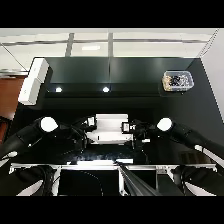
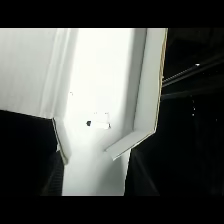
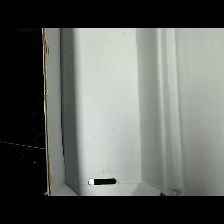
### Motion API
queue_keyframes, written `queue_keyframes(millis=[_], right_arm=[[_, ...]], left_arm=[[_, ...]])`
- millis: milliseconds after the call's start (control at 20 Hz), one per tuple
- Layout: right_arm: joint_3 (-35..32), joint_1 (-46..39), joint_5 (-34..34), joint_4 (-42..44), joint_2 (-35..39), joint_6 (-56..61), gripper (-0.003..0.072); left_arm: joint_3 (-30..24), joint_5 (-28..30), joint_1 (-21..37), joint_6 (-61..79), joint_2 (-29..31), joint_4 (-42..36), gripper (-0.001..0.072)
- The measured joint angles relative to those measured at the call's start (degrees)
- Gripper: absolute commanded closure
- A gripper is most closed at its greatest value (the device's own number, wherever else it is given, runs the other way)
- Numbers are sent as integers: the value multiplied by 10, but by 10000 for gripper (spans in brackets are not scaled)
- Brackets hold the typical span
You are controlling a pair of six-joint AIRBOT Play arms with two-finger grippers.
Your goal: Fold the box and place the chain.
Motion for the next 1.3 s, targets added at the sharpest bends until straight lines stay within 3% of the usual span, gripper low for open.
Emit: queue_keyframes(millis=[100, 550, 950, 1000, 1050, 1100, 1200, 1300], right_arm=[[0, 0, 0, 0, 0, 0, 256], [0, 0, 0, 0, 0, 0, 256], [0, 0, 0, -1, 0, 0, 256], [0, 0, 0, -1, 0, 0, 256], [0, 0, 0, 0, 0, 0, 256], [0, 0, 0, 0, 0, 1, 256], [0, 0, 0, 0, 0, 1, 256], [0, 0, 0, 0, 0, 0, 256]], left_arm=[[-1, 2, 0, 5, -7, -12, 438], [-1, 20, -5, 11, -14, -39, 438], [-1, 68, -57, 11, -20, -66, 439], [-1, 72, -59, 11, -21, -69, 463], [-1, 77, -60, 11, -21, -70, 557], [-1, 79, -61, 11, -21, -72, 588], [-1, 80, -63, 11, -21, -74, 548], [-1, 82, -63, 11, -21, -76, 376]])
